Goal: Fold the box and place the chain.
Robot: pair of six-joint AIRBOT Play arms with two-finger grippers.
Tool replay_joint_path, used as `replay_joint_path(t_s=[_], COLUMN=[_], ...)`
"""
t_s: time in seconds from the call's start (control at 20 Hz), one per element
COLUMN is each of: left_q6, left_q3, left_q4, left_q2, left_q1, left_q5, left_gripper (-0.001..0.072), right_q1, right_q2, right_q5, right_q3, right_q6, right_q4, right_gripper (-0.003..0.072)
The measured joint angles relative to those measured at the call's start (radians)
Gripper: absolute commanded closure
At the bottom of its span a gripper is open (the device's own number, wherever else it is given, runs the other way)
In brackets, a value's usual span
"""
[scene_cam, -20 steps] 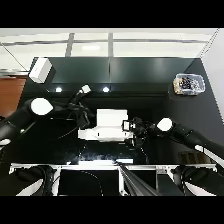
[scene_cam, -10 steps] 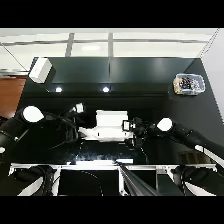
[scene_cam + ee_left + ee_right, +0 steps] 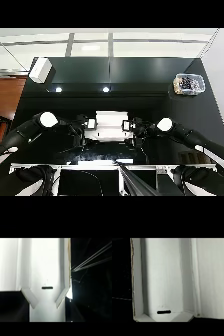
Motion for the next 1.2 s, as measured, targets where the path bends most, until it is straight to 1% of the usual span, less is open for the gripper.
replay_joint_path(t_s=[0.05,0.1,0.4,0.45,0.65,0.75,0.8,0.85,0.9,0.95,1.0,1.05,1.1,1.15,1.2], left_q6=[0.004,0.006,0.012,0.014,0.014,0.015,0.018,0.019,0.023,0.022,0.022,0.023,0.023,0.023,0.022], left_q3=[0.000,0.000,-0.001,-0.001,-0.001,-0.001,-0.001,-0.001,-0.001,-0.001,-0.001,-0.001,-0.001,0.000,0.000], left_q4=[-0.018,-0.027,-0.080,-0.097,-0.187,-0.220,-0.232,-0.238,-0.245,-0.249,-0.251,-0.250,-0.249,-0.247,-0.245], left_q2=[-0.007,-0.013,-0.027,-0.029,-0.066,-0.087,-0.093,-0.097,-0.101,-0.103,-0.105,-0.106,-0.107,-0.108,-0.108], left_q1=[-0.007,-0.012,-0.023,-0.023,-0.024,-0.024,-0.024,-0.024,-0.024,-0.024,-0.023,-0.024,-0.024,-0.024,-0.024], left_q5=[0.007,0.006,0.017,0.018,0.028,0.027,0.028,0.028,0.030,0.033,0.035,0.035,0.034,0.035,0.034], left_gripper=[0.0501,0.0540,0.0541,0.0552,0.0548,0.0558,0.0543,0.0423,0.0270,0.0300,0.0494,0.0467,0.0473,0.0545,0.0650], right_q1=[0.000,0.000,0.000,0.000,0.000,0.000,0.000,0.000,0.000,0.000,0.000,0.000,0.000,0.000,0.000], right_q2=[0.000,0.000,0.000,0.000,0.000,0.000,0.000,0.000,0.000,0.000,0.000,0.000,0.000,0.000,0.000], right_q5=[0.000,0.000,0.000,0.000,0.000,0.000,0.000,0.000,0.000,0.000,0.000,0.000,0.000,0.000,0.000], right_q3=[0.000,0.000,0.000,0.000,0.000,0.000,0.000,0.000,0.000,0.000,0.000,0.000,0.000,0.000,0.000], right_q6=[0.000,0.000,0.000,0.000,0.000,0.000,0.000,0.000,0.000,0.000,0.000,0.000,0.000,0.000,0.000], right_q4=[0.000,0.000,0.000,0.000,0.000,0.000,0.000,0.000,0.000,0.000,0.000,0.000,0.000,0.000,0.000], right_gripper=[0.0506,0.0505,0.0505,0.0505,0.0505,0.0505,0.0505,0.0505,0.0505,0.0505,0.0505,0.0505,0.0505,0.0505,0.0505])
